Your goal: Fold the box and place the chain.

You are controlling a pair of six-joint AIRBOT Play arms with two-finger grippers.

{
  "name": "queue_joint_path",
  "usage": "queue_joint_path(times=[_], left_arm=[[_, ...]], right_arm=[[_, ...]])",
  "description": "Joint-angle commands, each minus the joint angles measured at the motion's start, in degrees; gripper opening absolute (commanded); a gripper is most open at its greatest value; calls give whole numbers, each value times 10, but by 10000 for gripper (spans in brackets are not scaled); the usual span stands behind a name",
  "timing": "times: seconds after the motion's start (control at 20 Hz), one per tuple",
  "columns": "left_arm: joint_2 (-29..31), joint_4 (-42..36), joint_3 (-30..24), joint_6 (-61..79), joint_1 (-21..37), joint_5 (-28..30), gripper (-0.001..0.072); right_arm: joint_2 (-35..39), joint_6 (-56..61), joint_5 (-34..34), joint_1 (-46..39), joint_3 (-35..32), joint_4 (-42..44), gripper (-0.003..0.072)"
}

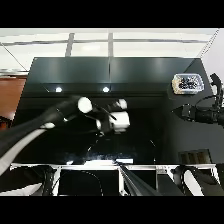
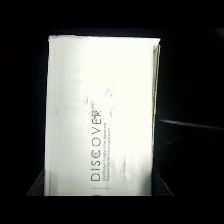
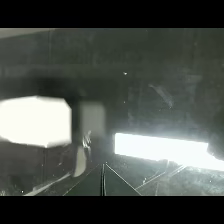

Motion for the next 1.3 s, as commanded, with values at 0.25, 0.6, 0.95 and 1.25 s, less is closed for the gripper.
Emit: queue_joint_path(times=[0.25, 0.6, 0.95, 1.25], left_arm=[[-52, 109, 96, -168, 445, 70, 389], [-291, 100, 422, -226, 532, -10, 389], [-377, 113, 523, -315, 521, -3, 715], [-346, 161, 669, -398, 521, -199, 683]], right_arm=[[0, 6, -15, 0, 0, 3, 12], [0, 31, -28, 0, 0, 2, 12], [0, 44, -29, 0, 0, 2, 12], [0, 43, -29, 0, 0, 2, 12]])
